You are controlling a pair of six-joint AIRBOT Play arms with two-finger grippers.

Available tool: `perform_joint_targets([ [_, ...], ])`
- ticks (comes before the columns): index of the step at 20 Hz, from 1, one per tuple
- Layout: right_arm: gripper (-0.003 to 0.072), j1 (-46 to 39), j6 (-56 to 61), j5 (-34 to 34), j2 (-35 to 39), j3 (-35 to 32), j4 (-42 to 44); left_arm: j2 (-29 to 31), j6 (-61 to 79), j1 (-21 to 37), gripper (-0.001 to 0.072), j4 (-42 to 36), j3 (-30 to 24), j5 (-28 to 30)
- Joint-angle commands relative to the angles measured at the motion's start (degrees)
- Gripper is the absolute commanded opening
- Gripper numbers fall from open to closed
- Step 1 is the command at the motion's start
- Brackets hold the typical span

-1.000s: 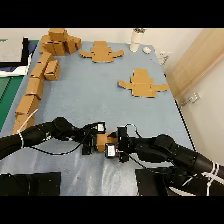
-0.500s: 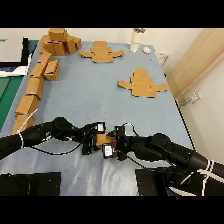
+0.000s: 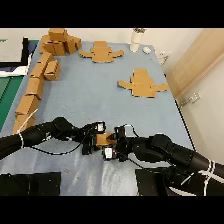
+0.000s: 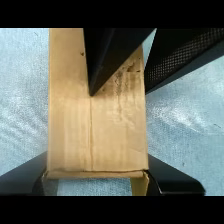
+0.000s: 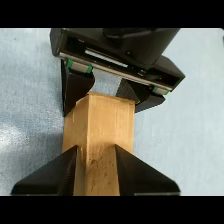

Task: Fold the box.

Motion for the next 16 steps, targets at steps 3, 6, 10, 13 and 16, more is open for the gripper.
perform_joint_targets([
  [3, 0.0337, 0.31, 0.17, -0.07, 1.57, 0.48, -0.39, -0.02, -0.04, 0.00, 0.0450, -0.02, 0.02, 0.02],
  [6, 0.0337, 0.28, 0.17, -0.28, 1.86, 1.29, -0.85, -0.02, -0.04, 0.00, 0.0450, -0.02, 0.02, 0.00],
  [10, 0.0337, 0.31, 0.17, -0.46, 1.86, 1.86, -0.85, -0.02, -0.02, 0.00, 0.0450, -0.02, 0.02, 0.00],
  [13, 0.0338, 0.31, 0.17, -0.55, 1.86, 2.54, -1.05, -0.02, -0.02, 0.00, 0.0450, -0.02, 0.02, 0.00],
  [16, 0.0338, 0.28, 0.20, -0.74, 1.86, 2.80, -1.27, -0.02, -0.02, 0.00, 0.0450, -0.02, 0.02, 0.00],
])
